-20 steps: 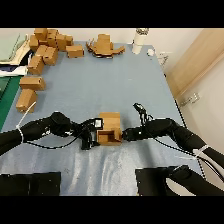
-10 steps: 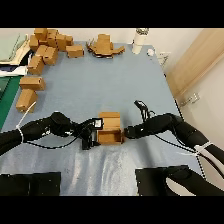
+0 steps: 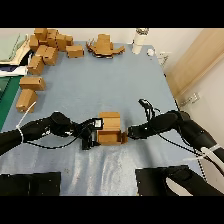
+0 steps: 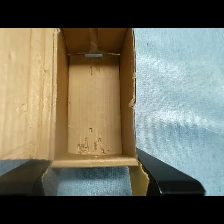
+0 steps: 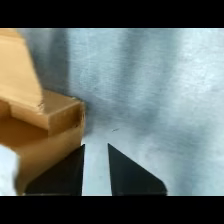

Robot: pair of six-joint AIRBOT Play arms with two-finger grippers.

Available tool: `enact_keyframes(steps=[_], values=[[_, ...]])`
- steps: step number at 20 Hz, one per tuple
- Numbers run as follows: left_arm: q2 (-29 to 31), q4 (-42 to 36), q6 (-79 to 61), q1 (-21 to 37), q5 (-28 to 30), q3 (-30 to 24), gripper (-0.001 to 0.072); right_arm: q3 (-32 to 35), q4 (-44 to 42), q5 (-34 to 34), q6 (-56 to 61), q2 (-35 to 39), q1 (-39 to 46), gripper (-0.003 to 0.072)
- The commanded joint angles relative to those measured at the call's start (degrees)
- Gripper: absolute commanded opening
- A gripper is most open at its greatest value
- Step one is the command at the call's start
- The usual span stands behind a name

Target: Fold the box.

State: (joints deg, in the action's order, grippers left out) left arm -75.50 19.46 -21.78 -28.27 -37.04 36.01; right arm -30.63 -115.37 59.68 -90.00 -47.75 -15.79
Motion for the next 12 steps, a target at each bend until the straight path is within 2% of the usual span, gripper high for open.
enact_keyframes(steps=[1, 2, 3, 8, 12], values=[[0.02, 0.04, -0.02, 0.02, 0.0, 0.04, 0.0457, -0.13, -3.48, 2.45, 0.26, 3.67, 0.0, 0.0247], [0.02, 0.04, -0.02, 0.02, 0.0, 0.04, 0.0457, -0.11, -4.61, 2.84, 0.2, 3.76, 0.0, 0.0291], [0.0, 0.02, -0.02, 0.02, 0.0, 0.04, 0.0457, -0.11, -6.14, 2.93, 0.11, 3.63, -0.04, 0.0415], [0.02, 0.04, -0.02, 0.02, 0.0, 0.04, 0.0457, -0.13, -7.91, 0.7, -0.59, 0.5, -0.31, 0.0416], [0.02, 0.04, -0.02, 0.02, 0.0, 0.04, 0.0457, -0.94, -8.57, -2.89, -0.94, -2.36, -4.39, 0.0415]])
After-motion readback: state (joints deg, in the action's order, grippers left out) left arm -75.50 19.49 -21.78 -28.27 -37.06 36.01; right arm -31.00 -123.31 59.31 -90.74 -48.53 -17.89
